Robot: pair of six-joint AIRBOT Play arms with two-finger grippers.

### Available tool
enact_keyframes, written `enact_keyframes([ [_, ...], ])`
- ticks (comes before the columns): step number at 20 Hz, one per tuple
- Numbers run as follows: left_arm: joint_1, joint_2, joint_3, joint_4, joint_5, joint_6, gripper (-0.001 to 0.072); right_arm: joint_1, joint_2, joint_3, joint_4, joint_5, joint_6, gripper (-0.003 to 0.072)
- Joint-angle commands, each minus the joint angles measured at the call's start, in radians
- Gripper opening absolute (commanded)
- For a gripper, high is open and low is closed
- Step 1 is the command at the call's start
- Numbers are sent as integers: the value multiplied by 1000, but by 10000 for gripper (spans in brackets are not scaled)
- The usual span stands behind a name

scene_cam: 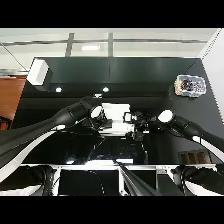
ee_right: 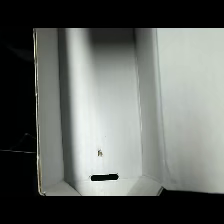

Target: Fold the box and place the chain.

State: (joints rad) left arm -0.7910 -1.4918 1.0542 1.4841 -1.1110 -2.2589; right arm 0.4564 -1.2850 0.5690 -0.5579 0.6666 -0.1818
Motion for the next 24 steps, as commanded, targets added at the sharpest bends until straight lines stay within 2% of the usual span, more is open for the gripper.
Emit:
enact_keyframes([
  [1,0,0,3,-8,13,0,37,1,0,0,0,3,-1,427],
  [3,0,0,3,-8,7,0,326,1,0,0,0,3,-1,427],
  [4,2,0,3,-7,6,0,411,1,0,0,0,3,-1,427],
  [5,2,0,3,-4,6,-1,413,1,0,0,0,3,-1,427],
  [8,2,-4,3,16,6,-4,406,1,0,0,0,3,-1,427],
  [9,2,-7,3,26,6,-33,357,1,0,0,0,3,-1,427],
  [10,2,-8,3,26,10,-49,162,1,0,0,0,3,-1,427],
  [11,0,-8,5,26,16,-48,37,1,0,0,0,3,-1,427],
  [22,0,-7,9,22,10,-46,27,1,0,0,0,3,4,432],
  [24,0,-7,9,22,8,-46,27,0,1,0,0,-5,45,695],
])
